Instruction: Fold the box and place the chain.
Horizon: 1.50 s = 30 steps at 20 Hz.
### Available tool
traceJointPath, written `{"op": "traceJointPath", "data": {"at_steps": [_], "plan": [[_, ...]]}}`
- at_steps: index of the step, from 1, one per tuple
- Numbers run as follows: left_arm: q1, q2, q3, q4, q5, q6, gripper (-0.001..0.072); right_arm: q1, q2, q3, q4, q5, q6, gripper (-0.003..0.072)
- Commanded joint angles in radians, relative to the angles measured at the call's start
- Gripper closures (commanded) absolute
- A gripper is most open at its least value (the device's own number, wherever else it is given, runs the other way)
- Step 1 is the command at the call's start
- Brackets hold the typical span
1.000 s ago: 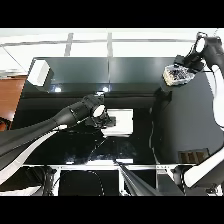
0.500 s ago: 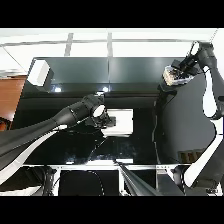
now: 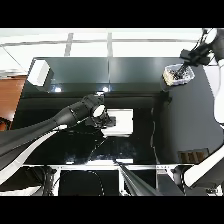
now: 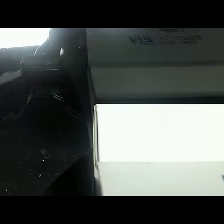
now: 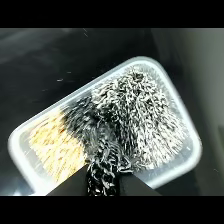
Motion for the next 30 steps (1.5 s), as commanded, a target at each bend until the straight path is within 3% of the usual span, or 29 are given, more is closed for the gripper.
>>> {"op": "traceJointPath", "data": {"at_steps": [1, 10, 14, 23, 27, 30], "plan": [[0.001, 0.0, 0.0, 0.0, -0.001, 0.0, 0.0684, 0.006, 0.197, -0.087, 0.055, 0.011, -0.097, 0.067], [0.001, 0.0, 0.0, 0.0, 0.0, 0.0, 0.0684, 0.006, 0.728, -0.225, 0.325, 0.031, -0.166, 0.067], [0.001, 0.0, 0.0, 0.0, 0.0, 0.001, 0.0684, 0.068, 0.882, -0.248, 0.361, 0.05, -0.177, 0.0671], [0.001, 0.0, 0.0, 0.0, 0.0, 0.0, 0.0684, 0.317, 0.962, -0.288, 0.361, 0.316, -0.198, 0.067], [0.001, 0.0, 0.0, 0.0, 0.0, 0.0, 0.0684, 0.39, 0.962, -0.437, 0.454, 0.305, -0.212, 0.067], [0.001, 0.0, 0.0, 0.0, -0.001, 0.0, 0.0684, 0.443, 0.962, -0.596, 0.553, 0.201, -0.226, 0.067]]}}
